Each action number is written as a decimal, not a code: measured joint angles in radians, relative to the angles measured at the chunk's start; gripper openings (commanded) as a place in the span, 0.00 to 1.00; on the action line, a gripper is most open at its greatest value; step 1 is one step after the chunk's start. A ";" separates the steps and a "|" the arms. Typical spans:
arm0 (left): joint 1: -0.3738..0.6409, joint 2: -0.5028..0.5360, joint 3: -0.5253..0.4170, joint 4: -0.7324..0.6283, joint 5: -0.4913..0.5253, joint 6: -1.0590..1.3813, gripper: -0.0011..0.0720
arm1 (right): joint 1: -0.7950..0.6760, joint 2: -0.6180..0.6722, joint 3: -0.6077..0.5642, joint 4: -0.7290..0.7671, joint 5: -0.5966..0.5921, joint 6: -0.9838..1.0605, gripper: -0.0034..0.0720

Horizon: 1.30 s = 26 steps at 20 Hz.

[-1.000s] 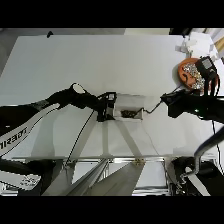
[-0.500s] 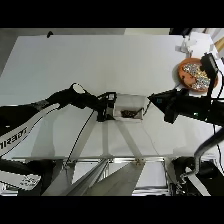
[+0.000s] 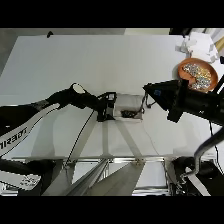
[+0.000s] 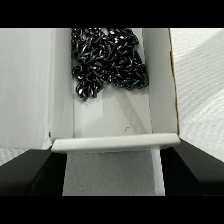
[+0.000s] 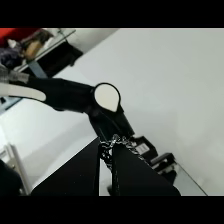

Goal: Fold the box and place the chain.

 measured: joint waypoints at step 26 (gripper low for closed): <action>0.000 0.000 0.000 0.000 0.000 0.000 0.36 | 0.087 -0.537 -0.112 -0.037 -0.041 -0.205 0.07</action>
